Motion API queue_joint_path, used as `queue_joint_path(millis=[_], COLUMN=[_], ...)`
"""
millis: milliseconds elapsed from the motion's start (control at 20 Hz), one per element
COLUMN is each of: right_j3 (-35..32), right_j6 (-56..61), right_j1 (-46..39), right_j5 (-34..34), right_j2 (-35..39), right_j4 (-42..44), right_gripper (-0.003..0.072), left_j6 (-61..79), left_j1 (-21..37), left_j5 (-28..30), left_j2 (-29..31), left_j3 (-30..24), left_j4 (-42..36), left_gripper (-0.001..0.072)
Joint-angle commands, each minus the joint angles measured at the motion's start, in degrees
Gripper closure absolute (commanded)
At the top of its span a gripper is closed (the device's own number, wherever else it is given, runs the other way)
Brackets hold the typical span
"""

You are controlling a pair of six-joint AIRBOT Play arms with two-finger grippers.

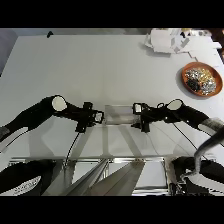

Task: Fold the box and place the chain.

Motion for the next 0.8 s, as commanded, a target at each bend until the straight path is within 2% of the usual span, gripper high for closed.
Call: queue_joint_path(millis=[0, 250, 500, 750], right_j3=[0.04, 0.04, 0.04, 0.04], right_j6=[0.02, 0.02, 0.02, 0.02], right_j1=[0.0, 0.0, 0.0, 0.0], right_j5=[-0.02, 0.0, 0.0, 0.0], right_j2=[-0.04, -0.04, -0.04, -0.04], right_j4=[0.0, 0.0, 0.0, 0.0], right_gripper=[0.0369, 0.0369, 0.0369, 0.0369], left_j6=[4.02, -2.69, -2.14, 3.63], left_j1=[-1.2, -1.36, -0.68, -2.38], left_j5=[1.31, 9.35, 8.15, 7.91], left_j2=[-3.1, -4.96, -4.96, -4.96], left_j3=[-0.15, -0.09, -0.09, -0.09], left_j4=[-3.5, -5.31, -5.62, -9.97], left_gripper=[0.0479, 0.0479, 0.048, 0.048])
